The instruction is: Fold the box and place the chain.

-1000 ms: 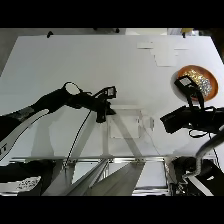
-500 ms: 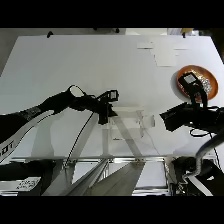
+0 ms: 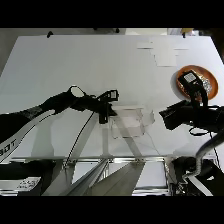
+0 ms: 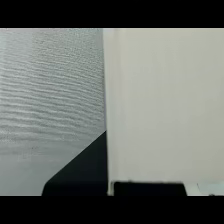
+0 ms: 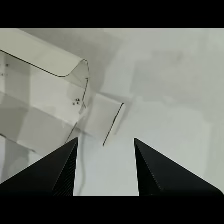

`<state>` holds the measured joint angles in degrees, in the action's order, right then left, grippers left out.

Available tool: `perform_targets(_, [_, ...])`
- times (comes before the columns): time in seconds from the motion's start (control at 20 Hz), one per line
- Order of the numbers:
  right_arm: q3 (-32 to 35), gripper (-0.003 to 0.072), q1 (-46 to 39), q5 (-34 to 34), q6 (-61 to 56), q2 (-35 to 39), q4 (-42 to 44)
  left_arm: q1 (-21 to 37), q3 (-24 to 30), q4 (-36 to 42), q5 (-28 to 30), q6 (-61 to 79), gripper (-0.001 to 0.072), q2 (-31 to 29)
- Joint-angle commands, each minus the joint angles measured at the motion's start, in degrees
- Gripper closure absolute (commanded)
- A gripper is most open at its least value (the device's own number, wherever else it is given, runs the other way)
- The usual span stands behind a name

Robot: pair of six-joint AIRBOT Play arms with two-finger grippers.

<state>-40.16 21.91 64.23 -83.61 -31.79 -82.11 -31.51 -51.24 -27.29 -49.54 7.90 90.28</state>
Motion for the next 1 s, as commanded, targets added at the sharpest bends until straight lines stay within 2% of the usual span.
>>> perform_targets(0.0, [0.0,0.0288,0.04,-0.26,0.13,0.04,0.02,-0.04,0.02,-0.2,-0.37,0.02,0.07,0.63])
perform_targets(0.4, [0.0,0.0288,0.04,-0.26,0.15,0.04,0.02,-0.04,-0.11,-0.2,-0.81,0.09,0.0705,0.59])
perform_targets(0.7, [0.0,0.0288,0.04,-0.33,0.15,0.04,-0.02,-0.07,-6.8,-2.45,-1.73,1.31,0.0707,0.68])
perform_targets(0.95, [0.0,0.0288,0.04,-0.35,0.15,0.04,-0.02,-1.6,-6.82,-7.06,-4.87,1.29,0.0706,2.23])
